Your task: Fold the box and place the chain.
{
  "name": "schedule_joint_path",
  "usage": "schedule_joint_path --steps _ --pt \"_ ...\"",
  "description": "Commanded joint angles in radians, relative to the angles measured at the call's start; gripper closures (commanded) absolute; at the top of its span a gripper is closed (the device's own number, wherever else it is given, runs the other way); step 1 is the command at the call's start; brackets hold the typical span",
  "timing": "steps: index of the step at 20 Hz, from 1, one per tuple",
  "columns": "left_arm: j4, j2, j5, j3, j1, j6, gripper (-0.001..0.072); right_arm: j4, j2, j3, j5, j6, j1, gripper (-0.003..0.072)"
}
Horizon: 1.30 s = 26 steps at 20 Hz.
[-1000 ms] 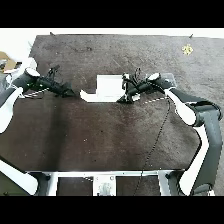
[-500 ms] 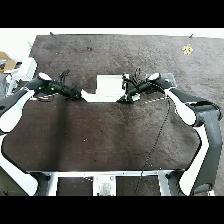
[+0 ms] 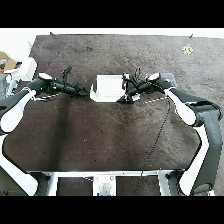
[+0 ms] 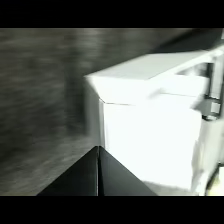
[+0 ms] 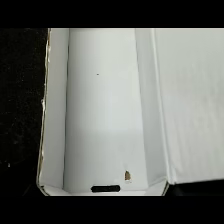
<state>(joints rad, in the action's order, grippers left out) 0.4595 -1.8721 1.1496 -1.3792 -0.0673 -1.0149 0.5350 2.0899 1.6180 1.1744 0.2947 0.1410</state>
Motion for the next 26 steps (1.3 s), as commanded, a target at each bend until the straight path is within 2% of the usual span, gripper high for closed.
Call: schedule_joint_path --steps 1,2,3,4,5,11,12,13,18,26 --pt "-0.089 0.0 0.032 0.0 0.0 0.057 0.0636 0.0 0.0 0.0 0.0 0.0 0.001 0.027" --pt "-0.091 0.0 0.04 0.0 0.0 0.056 0.0309 0.0 0.0 0.0 0.0 0.0 0.001 0.027" --pt "-0.093 0.0 0.048 0.0 0.0 0.055 0.0169 0.0 0.0 0.0 0.0 0.0 0.001 0.027" --pt "-0.093 0.0 0.052 0.0 0.0 0.055 0.0233 0.0 0.0 0.0 0.0 0.0 0.001 0.027" --pt "-0.093 0.0 0.053 0.0 0.0 0.055 0.0245 0.0 0.0 0.0 0.0 0.0 0.001 0.027" --pt "-0.085 0.0 0.042 -0.001 -0.019 0.05 0.0251 0.0 0.0 0.0 0.0 0.0 0.001 0.027" --pt "-0.079 0.0 0.034 -0.002 -0.027 0.044 0.0349 0.0 0.0 0.0 0.0 0.0 0.001 0.027" --pt "-0.065 0.0 0.031 -0.008 -0.034 0.041 0.0365 0.0 0.0 0.0 0.0 0.0 0.001 0.027" --pt "-0.017 0.003 0.023 -0.045 -0.056 0.0 0.0366 0.0 0.0 0.0 0.0 0.0 0.001 0.027" --pt "0.24 0.003 0.005 -0.166 -0.135 -0.219 0.0365 0.0 0.0 0.0 0.0 0.0 0.001 0.027"
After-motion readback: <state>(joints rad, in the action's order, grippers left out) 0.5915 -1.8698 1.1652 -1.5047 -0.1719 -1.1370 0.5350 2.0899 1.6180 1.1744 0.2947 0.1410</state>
